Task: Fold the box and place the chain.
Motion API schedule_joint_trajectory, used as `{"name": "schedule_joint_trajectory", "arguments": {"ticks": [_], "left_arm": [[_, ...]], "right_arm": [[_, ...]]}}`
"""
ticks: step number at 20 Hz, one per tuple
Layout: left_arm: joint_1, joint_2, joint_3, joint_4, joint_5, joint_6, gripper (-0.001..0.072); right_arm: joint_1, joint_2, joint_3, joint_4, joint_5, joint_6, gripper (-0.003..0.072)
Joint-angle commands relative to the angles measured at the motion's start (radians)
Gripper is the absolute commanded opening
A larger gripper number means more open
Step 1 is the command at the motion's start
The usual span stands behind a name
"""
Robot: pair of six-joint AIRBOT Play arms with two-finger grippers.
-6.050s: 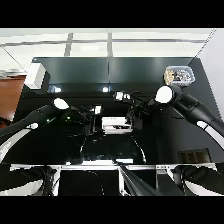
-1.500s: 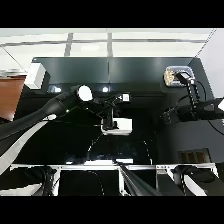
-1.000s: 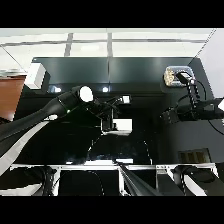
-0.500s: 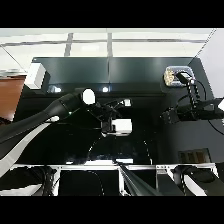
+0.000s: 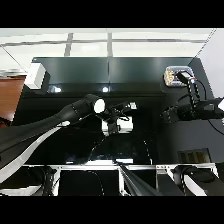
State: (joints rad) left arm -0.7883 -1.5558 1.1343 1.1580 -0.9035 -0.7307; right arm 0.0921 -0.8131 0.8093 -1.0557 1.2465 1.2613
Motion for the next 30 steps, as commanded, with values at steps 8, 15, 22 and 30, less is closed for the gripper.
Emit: {"name": "schedule_joint_trajectory", "arguments": {"ticks": [8, 15, 22, 30], "left_arm": [[0.528, 0.220, 0.091, 0.460, -0.454, -0.561, 0.0369], [1.156, 0.251, 0.039, 0.393, -0.460, -0.665, 0.0368], [1.295, 0.136, 0.050, 0.235, -0.193, -0.399, 0.0369], [1.240, -0.100, 0.192, 0.185, -0.043, -0.375, 0.0370]], "right_arm": [[-0.001, 0.001, 0.000, 0.000, -0.010, 0.000, 0.0016], [-0.001, 0.000, -0.002, 0.006, -0.079, 0.000, 0.0016], [-0.001, 0.000, -0.002, 0.008, -0.135, 0.000, 0.0015], [-0.001, -0.002, -0.002, 0.015, -0.219, 0.000, 0.0016]]}}
